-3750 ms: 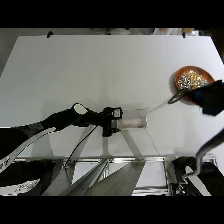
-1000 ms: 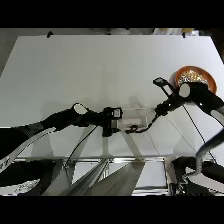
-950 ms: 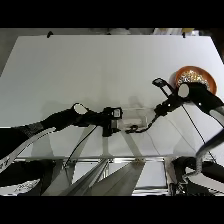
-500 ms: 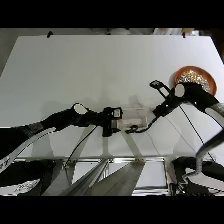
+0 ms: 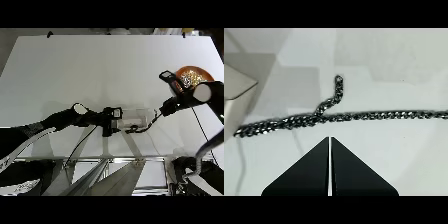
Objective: Fold the box and place the chain.
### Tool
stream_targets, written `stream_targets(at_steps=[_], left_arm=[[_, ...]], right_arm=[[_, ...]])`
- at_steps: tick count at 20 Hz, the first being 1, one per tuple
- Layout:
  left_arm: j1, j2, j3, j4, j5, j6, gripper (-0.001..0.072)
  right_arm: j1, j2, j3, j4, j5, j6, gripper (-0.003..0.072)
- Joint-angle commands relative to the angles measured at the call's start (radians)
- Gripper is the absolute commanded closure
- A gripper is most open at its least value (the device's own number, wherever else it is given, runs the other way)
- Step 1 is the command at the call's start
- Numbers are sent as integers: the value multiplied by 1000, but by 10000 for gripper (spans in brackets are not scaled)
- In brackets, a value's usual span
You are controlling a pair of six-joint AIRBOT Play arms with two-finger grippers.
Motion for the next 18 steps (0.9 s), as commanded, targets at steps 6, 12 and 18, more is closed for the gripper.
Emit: stream_targets(at_steps=[6, 12, 18], left_arm=[[0, 1, 0, 0, 0, 0, 337], [0, 1, 0, 0, 0, 0, 337], [0, 1, 0, 0, 0, 0, 337]], right_arm=[[0, -40, -3, 29, -58, 61, 457], [0, -242, -3, -16, -50, 98, 459], [1, -335, -5, -14, -69, 109, 466]])
